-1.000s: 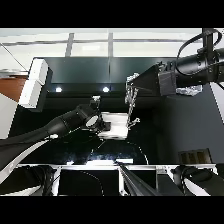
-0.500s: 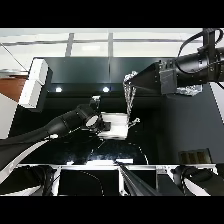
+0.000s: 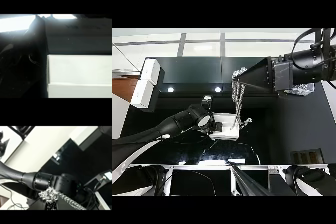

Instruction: Fold the box and place the chain.

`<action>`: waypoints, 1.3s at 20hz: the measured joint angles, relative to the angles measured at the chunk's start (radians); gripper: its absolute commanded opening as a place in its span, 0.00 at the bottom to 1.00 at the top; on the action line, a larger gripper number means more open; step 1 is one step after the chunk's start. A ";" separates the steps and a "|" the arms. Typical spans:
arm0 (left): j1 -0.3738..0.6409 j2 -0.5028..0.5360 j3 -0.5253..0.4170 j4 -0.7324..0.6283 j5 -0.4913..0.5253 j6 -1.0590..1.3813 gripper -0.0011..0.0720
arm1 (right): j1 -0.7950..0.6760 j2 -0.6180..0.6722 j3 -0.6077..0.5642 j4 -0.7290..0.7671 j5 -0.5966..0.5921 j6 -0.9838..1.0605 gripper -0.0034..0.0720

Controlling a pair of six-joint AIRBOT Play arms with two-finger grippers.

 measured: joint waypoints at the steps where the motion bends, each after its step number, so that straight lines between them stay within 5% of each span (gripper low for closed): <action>1: 0.000 0.000 0.000 0.000 0.000 0.000 0.05 | 0.000 -0.001 -0.008 -0.016 0.004 0.003 0.10; 7: 0.000 0.000 0.000 0.000 -0.004 0.000 0.05 | 0.012 -0.002 -0.140 -0.133 0.066 0.023 0.10; 17: 0.000 0.000 0.000 0.000 -0.005 0.000 0.05 | 0.163 -0.105 -0.312 -0.252 -0.091 0.026 0.13; 19: 0.000 0.000 0.000 0.000 -0.006 0.000 0.05 | 0.169 -0.117 -0.318 -0.308 -0.084 0.026 0.86; 26: 0.000 0.000 0.000 0.000 -0.008 0.000 0.05 | 0.086 -0.124 -0.323 -0.414 0.007 -0.039 0.91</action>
